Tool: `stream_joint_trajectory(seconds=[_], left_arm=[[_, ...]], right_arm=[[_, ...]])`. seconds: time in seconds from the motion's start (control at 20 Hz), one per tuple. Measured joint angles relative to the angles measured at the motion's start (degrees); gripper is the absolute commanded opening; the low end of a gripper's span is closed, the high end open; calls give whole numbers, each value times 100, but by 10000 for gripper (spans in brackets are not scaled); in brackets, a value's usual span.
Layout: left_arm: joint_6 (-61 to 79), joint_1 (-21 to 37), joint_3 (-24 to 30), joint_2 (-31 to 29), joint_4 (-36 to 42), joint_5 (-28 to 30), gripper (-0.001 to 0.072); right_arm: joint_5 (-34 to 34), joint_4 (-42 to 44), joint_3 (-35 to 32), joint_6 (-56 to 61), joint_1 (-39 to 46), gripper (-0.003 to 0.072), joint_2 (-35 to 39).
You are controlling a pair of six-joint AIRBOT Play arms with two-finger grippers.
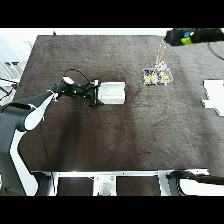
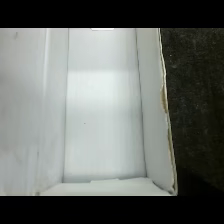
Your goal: Fold the box and place the chain.
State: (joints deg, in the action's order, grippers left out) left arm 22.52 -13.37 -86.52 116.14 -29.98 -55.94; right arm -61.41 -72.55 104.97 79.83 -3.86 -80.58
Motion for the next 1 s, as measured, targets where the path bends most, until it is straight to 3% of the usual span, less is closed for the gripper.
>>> stream_joint_trajectory(seconds=[0.3,0.7,1.0], left_arm=[[0,0,0,0,0,0,345],[0,0,0,0,0,0,346],[0,0,0,0,0,0,346]], right_arm=[[-361,-7,-4,-155,-824,10,896],[-717,-11,-192,-205,-2114,10,1075],[-529,96,-890,-205,-2553,9,1086]])
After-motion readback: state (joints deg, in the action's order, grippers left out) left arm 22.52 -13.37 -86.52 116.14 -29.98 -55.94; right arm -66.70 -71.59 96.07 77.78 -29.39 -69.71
